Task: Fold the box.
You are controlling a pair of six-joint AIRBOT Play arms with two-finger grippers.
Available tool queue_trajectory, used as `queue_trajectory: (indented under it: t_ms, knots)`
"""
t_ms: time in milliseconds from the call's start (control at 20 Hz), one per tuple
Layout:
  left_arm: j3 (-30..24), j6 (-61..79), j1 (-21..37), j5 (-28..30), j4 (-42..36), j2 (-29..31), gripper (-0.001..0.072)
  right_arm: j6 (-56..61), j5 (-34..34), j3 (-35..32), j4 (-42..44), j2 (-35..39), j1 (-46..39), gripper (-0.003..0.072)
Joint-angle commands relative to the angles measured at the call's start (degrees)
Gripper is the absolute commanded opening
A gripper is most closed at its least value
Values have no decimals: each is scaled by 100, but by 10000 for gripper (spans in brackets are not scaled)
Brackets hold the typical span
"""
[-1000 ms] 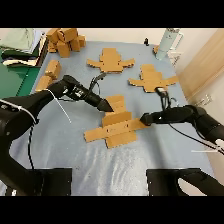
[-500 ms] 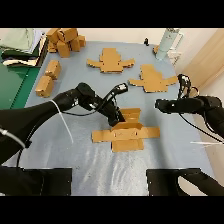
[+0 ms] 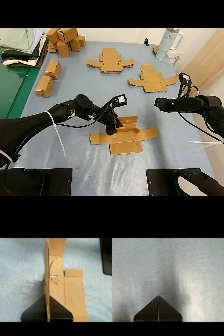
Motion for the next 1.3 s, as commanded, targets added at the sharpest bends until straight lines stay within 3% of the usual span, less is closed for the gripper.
queue_trajectory:
  t_ms: [0,550,1250]
  knots:
    - [-120,59,-13,59,31,22,12,-2,42,4,0,2,26,1]
    - [-120,59,-4,-103,105,280,13,-431,-531,4,-192,2,26,1]
    - [-120,297,-4,-129,33,39,13,-452,-525,4,-192,4,26,2]
